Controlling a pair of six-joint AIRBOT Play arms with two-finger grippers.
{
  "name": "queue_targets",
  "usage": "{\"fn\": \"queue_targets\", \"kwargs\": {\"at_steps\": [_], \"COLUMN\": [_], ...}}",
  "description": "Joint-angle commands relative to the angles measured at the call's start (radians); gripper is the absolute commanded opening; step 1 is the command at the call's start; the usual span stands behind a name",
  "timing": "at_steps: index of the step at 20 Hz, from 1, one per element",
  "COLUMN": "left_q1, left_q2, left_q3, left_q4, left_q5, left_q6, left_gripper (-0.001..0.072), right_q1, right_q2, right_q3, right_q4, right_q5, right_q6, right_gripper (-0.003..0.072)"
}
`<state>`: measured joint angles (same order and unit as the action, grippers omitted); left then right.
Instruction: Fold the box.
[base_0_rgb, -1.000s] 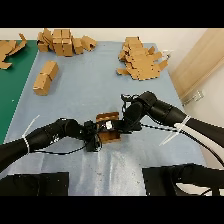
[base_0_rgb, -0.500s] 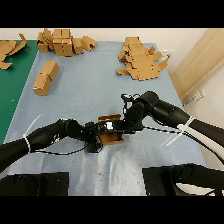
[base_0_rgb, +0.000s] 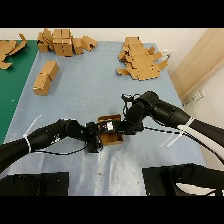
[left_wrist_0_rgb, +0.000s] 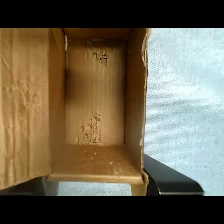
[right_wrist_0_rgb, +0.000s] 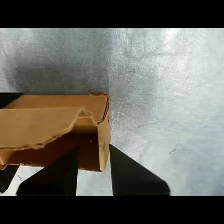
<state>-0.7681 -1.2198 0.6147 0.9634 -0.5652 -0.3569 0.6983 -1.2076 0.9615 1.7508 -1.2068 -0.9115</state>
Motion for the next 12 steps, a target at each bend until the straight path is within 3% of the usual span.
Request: {"fn": "queue_targets", "kwargs": {"at_steps": [1,12], "left_q1": [0.001,0.001], "left_q2": [0.000,0.000], "left_q3": [0.000,-0.001], "left_q4": [0.003,0.003], "left_q5": [-0.004,-0.004], "left_q6": [0.000,0.000], "left_gripper": [0.0464,0.0464], "right_q1": [-0.001,-0.064], "right_q2": [-0.002,-0.003], "right_q3": [0.001,0.001], "right_q4": [-0.008,0.110], "right_q5": [-0.037,-0.037], "right_q6": [-0.002,-0.066], "right_gripper": [0.0286,0.0286]}}
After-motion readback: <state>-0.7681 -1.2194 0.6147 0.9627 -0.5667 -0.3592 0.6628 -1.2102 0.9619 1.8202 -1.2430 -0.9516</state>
